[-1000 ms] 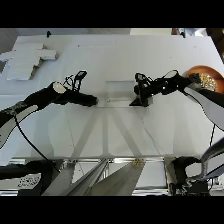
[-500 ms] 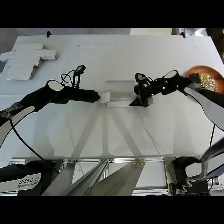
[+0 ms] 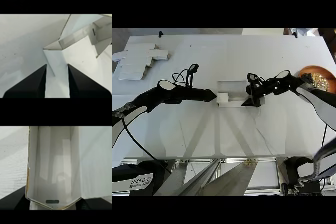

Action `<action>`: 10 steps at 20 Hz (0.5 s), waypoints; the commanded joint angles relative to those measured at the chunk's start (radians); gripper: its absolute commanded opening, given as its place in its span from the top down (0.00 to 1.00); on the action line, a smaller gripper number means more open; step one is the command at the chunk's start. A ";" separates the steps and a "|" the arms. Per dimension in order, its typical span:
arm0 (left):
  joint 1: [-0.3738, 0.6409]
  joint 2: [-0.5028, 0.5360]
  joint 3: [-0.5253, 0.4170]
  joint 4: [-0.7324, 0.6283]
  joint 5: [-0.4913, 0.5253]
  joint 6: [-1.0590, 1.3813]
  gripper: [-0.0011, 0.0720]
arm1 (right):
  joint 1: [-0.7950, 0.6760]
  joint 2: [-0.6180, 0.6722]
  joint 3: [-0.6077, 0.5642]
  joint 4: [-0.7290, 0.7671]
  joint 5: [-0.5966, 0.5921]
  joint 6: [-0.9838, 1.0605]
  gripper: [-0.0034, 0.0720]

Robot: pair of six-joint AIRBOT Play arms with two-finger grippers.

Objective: Fold the box and place the chain.

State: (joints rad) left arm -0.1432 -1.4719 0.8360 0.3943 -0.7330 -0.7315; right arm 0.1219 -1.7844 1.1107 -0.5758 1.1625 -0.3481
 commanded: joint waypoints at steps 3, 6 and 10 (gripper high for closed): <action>-0.002 -0.037 0.000 -0.051 -0.040 0.061 0.57 | 0.000 0.001 0.001 0.000 0.001 0.000 0.35; -0.003 -0.075 0.000 -0.109 -0.058 0.062 0.46 | 0.000 0.001 0.001 0.000 0.001 0.000 0.35; -0.012 -0.078 0.000 -0.129 -0.053 0.082 0.35 | 0.000 0.001 0.001 0.000 0.001 0.000 0.35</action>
